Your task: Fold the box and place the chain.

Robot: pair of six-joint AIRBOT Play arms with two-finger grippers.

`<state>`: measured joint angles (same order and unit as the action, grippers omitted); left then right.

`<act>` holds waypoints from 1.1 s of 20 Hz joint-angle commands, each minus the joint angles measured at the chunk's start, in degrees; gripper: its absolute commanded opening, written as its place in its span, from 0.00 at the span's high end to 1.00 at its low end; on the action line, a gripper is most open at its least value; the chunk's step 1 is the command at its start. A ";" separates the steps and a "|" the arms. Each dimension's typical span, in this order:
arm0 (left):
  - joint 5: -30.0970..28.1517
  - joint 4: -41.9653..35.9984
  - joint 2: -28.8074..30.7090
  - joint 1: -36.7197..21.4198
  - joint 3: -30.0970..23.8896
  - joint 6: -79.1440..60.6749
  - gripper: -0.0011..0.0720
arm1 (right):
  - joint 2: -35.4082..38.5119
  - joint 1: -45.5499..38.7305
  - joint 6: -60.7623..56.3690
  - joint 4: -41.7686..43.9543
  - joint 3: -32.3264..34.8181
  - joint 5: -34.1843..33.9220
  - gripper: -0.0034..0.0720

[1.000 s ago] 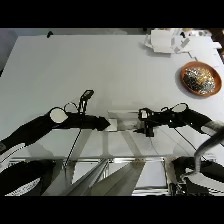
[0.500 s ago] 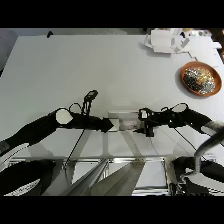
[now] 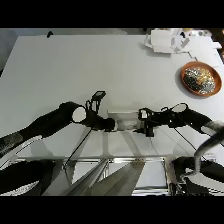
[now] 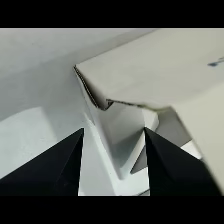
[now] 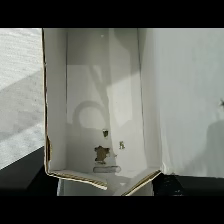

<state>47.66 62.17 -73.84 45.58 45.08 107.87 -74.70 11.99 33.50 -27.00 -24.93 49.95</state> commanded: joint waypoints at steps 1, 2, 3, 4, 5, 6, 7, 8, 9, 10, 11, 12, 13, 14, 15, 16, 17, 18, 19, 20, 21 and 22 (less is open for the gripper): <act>2.08 6.32 -2.69 2.01 5.01 10.78 0.42 | 0.07 -0.02 0.00 0.00 -0.02 0.04 0.51; 2.95 7.82 -4.09 2.78 6.88 13.25 0.42 | 0.04 -0.02 0.00 0.00 -0.02 0.04 0.51; 4.15 9.18 -5.62 3.56 8.66 16.02 0.42 | 0.04 -0.02 0.00 0.00 0.00 0.04 0.51; 5.79 10.45 -7.06 4.22 10.14 18.56 0.43 | 0.04 -0.02 0.00 0.00 0.00 0.04 0.51; 7.82 11.98 -8.35 4.94 11.45 21.27 0.43 | 0.04 -0.02 0.00 0.00 0.00 0.04 0.51; 9.97 13.75 -9.49 5.73 12.70 24.59 0.43 | 0.04 -0.02 0.00 0.00 0.00 0.04 0.51; 11.28 15.69 -10.32 6.45 13.75 27.74 0.43 | 0.04 -0.02 0.00 0.00 0.00 0.04 0.51; 12.04 17.16 -10.91 6.95 14.67 30.42 0.43 | 0.04 -0.02 0.00 0.00 -0.02 0.04 0.51; 12.22 17.88 -11.45 7.26 15.61 32.92 0.46 | 0.04 -0.02 0.00 0.00 0.00 0.02 0.51; 12.22 18.32 -11.98 7.48 16.41 34.71 0.48 | 0.04 -0.02 0.00 0.00 0.00 0.04 0.51; 12.26 18.27 -12.57 7.74 17.05 36.13 0.48 | 0.04 -0.02 0.00 0.00 -0.02 0.04 0.51; 12.74 18.03 -13.25 8.00 17.49 37.24 0.49 | 0.04 -0.02 0.00 0.00 0.00 0.04 0.51; 13.18 17.86 -13.90 8.33 17.64 38.18 0.53 | 0.04 -0.02 0.00 0.00 0.00 0.02 0.51; 13.68 17.75 -14.49 8.66 17.68 38.40 0.54 | 0.04 -0.02 0.00 0.00 -0.02 0.07 0.51; 14.47 17.84 -15.17 9.05 17.68 39.08 0.54 | 0.04 -0.02 0.00 0.00 -0.02 0.07 0.51; 15.32 17.81 -15.78 9.18 17.68 39.19 0.54 | 0.04 -0.02 0.00 0.00 0.00 0.04 0.51; 16.48 17.84 -16.39 9.44 17.68 39.19 0.54 | 0.04 -0.02 0.00 0.00 0.00 0.04 0.51; 17.75 18.10 -16.79 9.60 17.68 39.23 0.54 | 0.04 -0.02 0.00 0.00 -0.02 0.04 0.51; 18.32 18.34 -17.07 9.86 17.68 39.26 0.61 | 0.04 -0.02 0.00 0.00 -0.02 0.07 0.51; 18.25 18.49 -17.16 10.01 17.68 39.32 0.73 | 0.04 -0.02 0.00 0.00 0.00 0.04 0.51; 18.01 18.58 -17.16 10.01 17.81 39.50 0.80 | 0.04 -0.02 0.00 0.00 -0.02 0.04 0.51; 17.86 18.97 -17.14 10.01 18.03 39.95 0.81 | 0.04 -0.02 0.00 0.00 0.00 0.07 0.51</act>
